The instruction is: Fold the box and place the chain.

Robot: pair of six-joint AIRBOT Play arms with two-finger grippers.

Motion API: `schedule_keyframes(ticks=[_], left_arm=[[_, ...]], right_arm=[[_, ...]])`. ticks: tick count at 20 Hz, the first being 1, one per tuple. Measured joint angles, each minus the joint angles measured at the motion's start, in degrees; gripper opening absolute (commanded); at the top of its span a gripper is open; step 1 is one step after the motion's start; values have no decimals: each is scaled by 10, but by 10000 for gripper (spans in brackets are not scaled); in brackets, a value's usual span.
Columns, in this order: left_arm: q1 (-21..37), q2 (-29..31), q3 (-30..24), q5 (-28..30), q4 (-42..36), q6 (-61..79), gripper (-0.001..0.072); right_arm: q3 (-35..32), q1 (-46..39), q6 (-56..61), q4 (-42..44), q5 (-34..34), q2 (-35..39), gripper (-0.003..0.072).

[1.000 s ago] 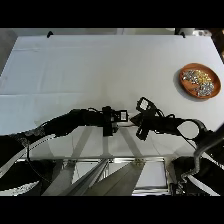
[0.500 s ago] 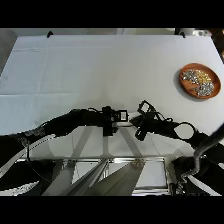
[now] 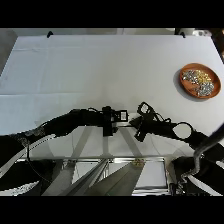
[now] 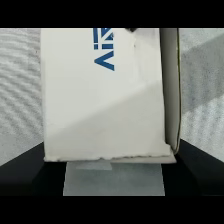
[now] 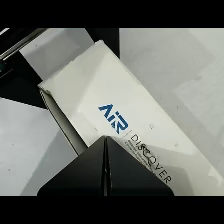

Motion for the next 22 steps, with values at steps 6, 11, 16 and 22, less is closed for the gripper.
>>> schedule_keyframes(ticks=[6,11,16,22], left_arm=[[0,0,0,0,0,0,197],[0,0,0,0,0,0,197],[0,0,0,0,0,0,197],[0,0,0,0,0,0,197]], right_arm=[[17,0,-1,-14,-11,39,7],[36,0,63,-43,-23,137,7],[70,-24,386,-304,59,203,5],[143,-185,576,-526,353,196,5]])
